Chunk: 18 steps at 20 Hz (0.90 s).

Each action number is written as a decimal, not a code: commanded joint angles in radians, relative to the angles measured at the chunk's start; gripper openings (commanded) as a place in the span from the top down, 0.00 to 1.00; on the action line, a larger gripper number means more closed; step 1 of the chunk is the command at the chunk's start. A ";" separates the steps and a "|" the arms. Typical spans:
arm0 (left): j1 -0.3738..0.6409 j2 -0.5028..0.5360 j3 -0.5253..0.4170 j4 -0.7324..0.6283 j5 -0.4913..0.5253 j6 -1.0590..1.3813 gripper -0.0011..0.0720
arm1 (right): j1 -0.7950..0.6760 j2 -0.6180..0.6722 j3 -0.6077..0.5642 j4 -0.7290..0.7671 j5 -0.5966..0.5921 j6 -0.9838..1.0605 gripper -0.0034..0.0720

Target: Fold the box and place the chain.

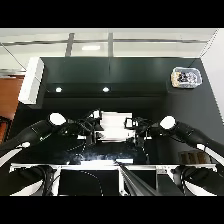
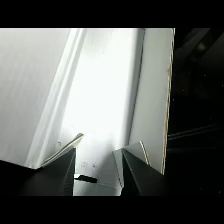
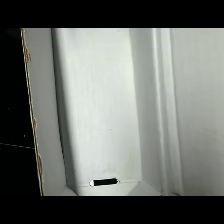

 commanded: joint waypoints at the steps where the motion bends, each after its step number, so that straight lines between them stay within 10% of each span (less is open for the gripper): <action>1: 0.000 -0.001 0.000 0.027 -0.002 0.000 0.54 | 0.000 0.000 0.001 0.001 0.000 0.001 0.30; 4: 0.000 -0.001 0.000 0.028 0.004 0.000 0.28 | 0.000 0.000 0.000 0.001 0.000 0.001 0.30; 7: 0.002 0.000 0.013 0.093 -0.012 -0.010 0.95 | 0.000 0.000 0.000 0.001 0.000 0.001 0.30; 12: 0.108 0.095 0.056 0.325 -0.090 -0.309 0.95 | 0.000 0.000 0.000 0.001 0.000 0.002 0.30; 18: 0.651 0.221 0.053 0.253 -0.387 -0.596 0.95 | 0.000 -0.001 0.000 0.001 0.000 0.002 0.30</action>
